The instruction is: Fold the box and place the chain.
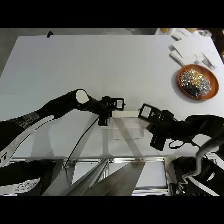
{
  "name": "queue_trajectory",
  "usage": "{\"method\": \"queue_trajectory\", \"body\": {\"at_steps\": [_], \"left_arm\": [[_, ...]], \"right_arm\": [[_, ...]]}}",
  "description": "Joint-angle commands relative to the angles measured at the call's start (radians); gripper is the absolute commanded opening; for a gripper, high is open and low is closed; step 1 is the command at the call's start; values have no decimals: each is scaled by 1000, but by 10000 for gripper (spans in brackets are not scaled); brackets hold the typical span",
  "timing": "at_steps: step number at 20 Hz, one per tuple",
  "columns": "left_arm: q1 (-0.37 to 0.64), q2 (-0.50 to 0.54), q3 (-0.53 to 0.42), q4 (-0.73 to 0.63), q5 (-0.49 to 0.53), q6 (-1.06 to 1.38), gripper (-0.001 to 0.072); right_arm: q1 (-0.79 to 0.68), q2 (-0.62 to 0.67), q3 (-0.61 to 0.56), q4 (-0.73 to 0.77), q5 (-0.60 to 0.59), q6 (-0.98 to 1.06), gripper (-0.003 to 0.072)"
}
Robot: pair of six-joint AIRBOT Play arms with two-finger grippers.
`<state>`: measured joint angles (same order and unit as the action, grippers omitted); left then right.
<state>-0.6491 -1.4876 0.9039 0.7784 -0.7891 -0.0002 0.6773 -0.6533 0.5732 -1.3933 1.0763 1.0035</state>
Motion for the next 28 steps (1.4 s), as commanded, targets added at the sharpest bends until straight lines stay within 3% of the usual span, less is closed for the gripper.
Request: {"method": "queue_trajectory", "body": {"at_steps": [1,2,3,4,5,9,17,25,28], "left_arm": [[-1,-1,-1,0,0,0,11],[-1,-1,-1,0,0,0,11],[-1,-1,-1,0,0,0,11],[-1,-1,-1,0,0,0,11],[-1,-1,-1,0,0,0,11],[-1,-1,-1,0,0,0,11],[-1,-1,-1,0,0,0,11],[-1,-1,-1,0,0,0,11],[-1,-1,-1,0,0,0,11]], "right_arm": [[1,-13,-85,36,-36,-320,18],[1,-4,-126,34,-69,-395,24],[1,10,-165,29,-109,-440,178],[2,32,-210,24,-174,-465,557],[13,55,-252,11,-245,-482,692],[116,77,-375,-21,-474,-481,697],[163,-27,-416,-57,-702,-476,695],[-21,-12,-290,-33,-565,-478,693],[-87,-23,-275,87,-544,-546,693]]}}
